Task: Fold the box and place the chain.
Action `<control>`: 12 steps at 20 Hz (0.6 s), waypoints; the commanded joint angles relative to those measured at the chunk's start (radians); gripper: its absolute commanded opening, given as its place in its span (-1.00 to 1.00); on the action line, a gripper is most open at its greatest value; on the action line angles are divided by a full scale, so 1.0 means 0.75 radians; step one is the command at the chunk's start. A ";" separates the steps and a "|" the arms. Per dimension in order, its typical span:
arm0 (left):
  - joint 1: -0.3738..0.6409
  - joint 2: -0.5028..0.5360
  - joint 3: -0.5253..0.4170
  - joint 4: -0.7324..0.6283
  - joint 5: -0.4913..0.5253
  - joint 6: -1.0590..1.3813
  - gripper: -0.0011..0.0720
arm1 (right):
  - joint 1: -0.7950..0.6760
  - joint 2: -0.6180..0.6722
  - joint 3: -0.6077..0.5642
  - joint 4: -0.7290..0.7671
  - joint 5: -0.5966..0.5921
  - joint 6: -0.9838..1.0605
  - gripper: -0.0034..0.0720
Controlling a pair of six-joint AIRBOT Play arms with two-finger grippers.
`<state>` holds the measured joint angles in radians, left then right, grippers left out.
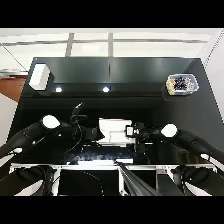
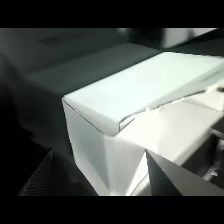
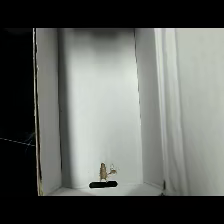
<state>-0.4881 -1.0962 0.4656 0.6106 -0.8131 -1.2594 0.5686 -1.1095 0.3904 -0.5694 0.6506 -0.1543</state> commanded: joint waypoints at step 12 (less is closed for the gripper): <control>-0.408 -0.048 0.294 0.934 -0.022 -1.110 0.94 | 0.001 -0.001 -0.001 0.001 0.001 0.001 -0.09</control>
